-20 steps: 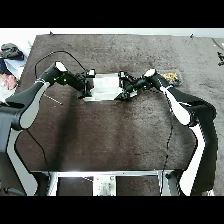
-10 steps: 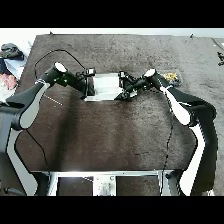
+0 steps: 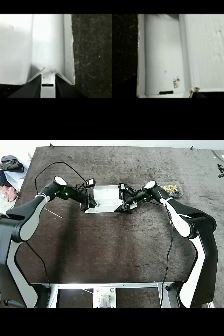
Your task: Fold the box and place the chain.
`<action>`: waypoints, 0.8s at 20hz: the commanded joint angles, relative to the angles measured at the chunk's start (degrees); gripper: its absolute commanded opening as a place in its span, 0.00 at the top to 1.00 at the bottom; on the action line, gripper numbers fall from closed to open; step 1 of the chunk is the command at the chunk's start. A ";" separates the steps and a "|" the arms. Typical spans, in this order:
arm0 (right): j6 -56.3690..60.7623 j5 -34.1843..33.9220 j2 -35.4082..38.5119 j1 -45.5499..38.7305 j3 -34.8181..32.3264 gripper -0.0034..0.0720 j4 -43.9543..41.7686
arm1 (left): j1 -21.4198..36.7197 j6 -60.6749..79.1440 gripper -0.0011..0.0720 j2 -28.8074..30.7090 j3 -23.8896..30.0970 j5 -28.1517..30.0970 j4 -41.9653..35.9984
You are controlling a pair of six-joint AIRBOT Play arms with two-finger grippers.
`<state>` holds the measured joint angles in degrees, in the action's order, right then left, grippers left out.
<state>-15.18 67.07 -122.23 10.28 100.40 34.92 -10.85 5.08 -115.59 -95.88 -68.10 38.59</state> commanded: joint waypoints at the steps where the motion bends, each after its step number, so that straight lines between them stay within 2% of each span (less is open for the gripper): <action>1: -0.04 0.00 -0.04 0.04 0.02 0.42 0.00 | -0.04 0.85 0.43 -0.02 0.24 0.15 -1.38; 5: -0.04 0.00 -0.04 0.02 0.02 0.42 0.00 | -0.04 1.46 0.38 -0.24 0.35 -0.92 -2.82; 7: -0.02 0.00 -0.04 0.04 0.00 0.42 0.00 | -0.04 1.42 0.07 -1.27 0.35 -0.90 -3.08; 13: -0.02 0.00 -0.04 0.02 0.02 0.42 0.00 | 0.02 1.44 0.06 -1.60 0.17 -0.96 -3.08; 14: -0.02 0.00 -0.04 0.02 0.02 0.42 0.00 | 0.02 1.42 0.10 -1.49 0.17 -1.16 -3.06; 15: -0.04 0.00 -0.04 0.04 0.00 0.42 0.00 | 0.13 1.46 0.37 -1.22 0.17 -1.81 -2.99; 16: -0.04 0.00 -0.04 0.02 0.02 0.42 0.00 | 0.39 1.42 0.54 -1.03 0.15 -2.21 -3.02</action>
<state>-15.29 67.07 -122.23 10.26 100.40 34.96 -10.85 6.48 -117.03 -95.61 -69.19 35.97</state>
